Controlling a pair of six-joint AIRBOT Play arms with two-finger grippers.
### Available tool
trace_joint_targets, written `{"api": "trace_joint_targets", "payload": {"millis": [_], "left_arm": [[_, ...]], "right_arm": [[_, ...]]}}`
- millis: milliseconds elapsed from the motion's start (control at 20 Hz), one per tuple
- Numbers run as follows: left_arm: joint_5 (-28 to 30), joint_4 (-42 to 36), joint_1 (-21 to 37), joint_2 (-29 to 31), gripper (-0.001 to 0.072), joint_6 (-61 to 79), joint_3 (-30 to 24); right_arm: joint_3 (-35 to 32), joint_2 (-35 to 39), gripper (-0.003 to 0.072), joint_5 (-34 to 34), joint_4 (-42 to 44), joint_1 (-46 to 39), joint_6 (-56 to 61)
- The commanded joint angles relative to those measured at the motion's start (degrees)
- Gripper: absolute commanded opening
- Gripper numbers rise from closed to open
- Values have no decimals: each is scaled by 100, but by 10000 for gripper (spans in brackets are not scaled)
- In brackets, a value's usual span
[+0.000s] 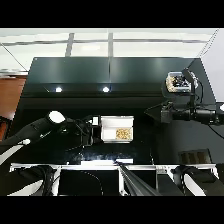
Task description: Fold the box and place the chain.
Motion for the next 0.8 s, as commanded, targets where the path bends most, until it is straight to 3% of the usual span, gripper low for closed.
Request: {"api": "trace_joint_targets", "payload": {"millis": [0,150,250,300,350,400,550,750], "left_arm": [[-20,-92,-72,-48,707,-7,33],[22,-87,-116,-48,674,-7,33],[13,-85,-114,-48,365,-7,33],[9,-85,-116,-48,343,-7,33],[9,-87,-114,-48,343,-7,33],[9,-85,-116,-48,343,-7,33],[9,-85,-116,-48,343,-4,33],[9,-87,-114,-46,343,-7,33]], "right_arm": [[4,-2,388,4,0,7,0],[4,-2,387,-105,-101,7,17],[7,-2,387,-472,-424,11,887],[7,-4,389,-616,-540,50,1150],[7,-11,491,-813,-654,142,1150],[7,-28,700,-1084,-730,267,1145],[39,-332,703,-1707,-767,531,1134],[175,-1246,703,-1969,-767,938,667]]}}
